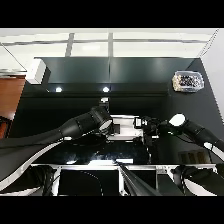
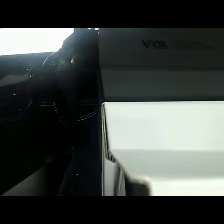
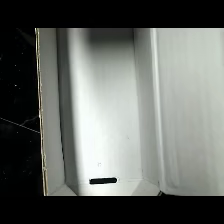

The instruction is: Fold the box and place the chain.

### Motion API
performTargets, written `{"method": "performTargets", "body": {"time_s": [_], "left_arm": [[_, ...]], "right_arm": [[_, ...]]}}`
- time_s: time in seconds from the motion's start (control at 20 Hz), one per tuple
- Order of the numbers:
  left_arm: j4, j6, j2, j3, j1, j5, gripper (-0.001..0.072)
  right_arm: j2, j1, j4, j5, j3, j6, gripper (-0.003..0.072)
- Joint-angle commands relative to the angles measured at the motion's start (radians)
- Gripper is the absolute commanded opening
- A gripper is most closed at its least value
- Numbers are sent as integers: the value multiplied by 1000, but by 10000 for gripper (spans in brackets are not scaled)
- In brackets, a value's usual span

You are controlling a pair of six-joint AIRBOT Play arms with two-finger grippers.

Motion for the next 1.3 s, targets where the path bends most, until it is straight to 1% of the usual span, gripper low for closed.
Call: {"method": "performTargets", "body": {"time_s": [0.0,0.05,0.35,0.4,0.45,0.65,0.85,1.25], "left_arm": [[2,-35,-1,1,-2,4,350],[2,-40,-2,1,-2,6,333],[2,-54,-6,1,-2,6,329],[1,-58,-8,2,-2,6,319],[1,-57,-13,8,-3,6,272],[14,-56,-35,53,-4,-3,272],[24,-56,-50,55,-5,-50,271],[24,-56,-63,57,-18,-42,264]], "right_arm": [[0,1,0,1,0,0,474],[0,1,0,1,0,0,473],[0,1,0,1,0,0,474],[0,1,0,1,0,0,473],[0,1,0,1,0,0,474],[0,1,0,1,0,0,474],[0,1,0,1,0,0,474],[0,1,0,1,0,0,473]]}}
